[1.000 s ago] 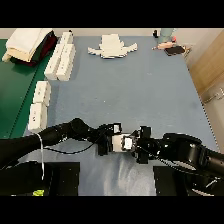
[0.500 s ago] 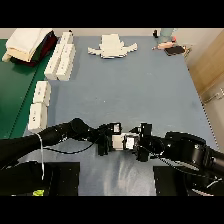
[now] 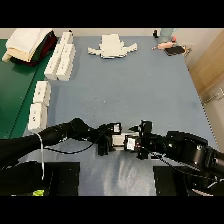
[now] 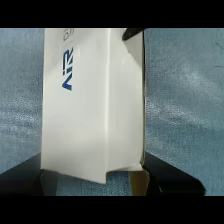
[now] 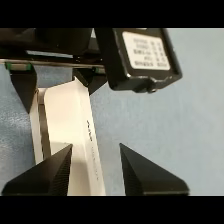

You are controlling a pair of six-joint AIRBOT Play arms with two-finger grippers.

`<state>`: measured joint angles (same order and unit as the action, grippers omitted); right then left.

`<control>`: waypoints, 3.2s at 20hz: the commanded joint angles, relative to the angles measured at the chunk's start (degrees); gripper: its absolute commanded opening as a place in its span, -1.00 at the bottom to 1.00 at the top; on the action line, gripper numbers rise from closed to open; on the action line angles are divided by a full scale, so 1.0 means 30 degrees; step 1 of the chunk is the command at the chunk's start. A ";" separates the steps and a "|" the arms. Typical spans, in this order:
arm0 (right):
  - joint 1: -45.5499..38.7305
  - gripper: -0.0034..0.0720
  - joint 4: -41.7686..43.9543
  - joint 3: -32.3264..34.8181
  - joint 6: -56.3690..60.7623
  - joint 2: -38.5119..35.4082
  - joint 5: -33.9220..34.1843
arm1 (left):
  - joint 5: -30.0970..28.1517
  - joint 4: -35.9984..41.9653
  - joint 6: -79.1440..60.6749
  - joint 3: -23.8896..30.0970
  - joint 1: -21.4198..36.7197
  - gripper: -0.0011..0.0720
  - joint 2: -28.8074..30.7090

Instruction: Fold the box.

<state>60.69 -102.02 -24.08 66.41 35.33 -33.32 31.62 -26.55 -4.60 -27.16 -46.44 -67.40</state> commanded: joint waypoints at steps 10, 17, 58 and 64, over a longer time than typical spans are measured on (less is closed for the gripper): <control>0.0000 -0.15 -0.0328 -0.0007 0.0058 0.1217 0.0277 | -0.0007 -0.0015 -0.0015 -0.0007 0.0000 0.46 0.0000; 0.0015 -0.14 0.0882 -0.0007 -0.0022 0.1209 0.0197 | -0.0007 -0.0015 -0.0015 -0.0007 0.0000 0.46 0.0000; 0.0000 -0.91 0.3053 0.2535 0.8429 -0.1290 0.2608 | -0.0007 -0.0015 -0.0007 -0.0007 0.0000 0.46 0.0000; 0.0007 -0.91 0.3534 0.2871 0.8422 -0.1290 0.2550 | 0.0000 -0.0015 -0.0015 -0.0007 0.0000 0.46 0.0000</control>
<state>60.66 -92.29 -15.92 91.55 31.48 -25.50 31.59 -26.57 -4.64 -27.16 -46.44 -67.40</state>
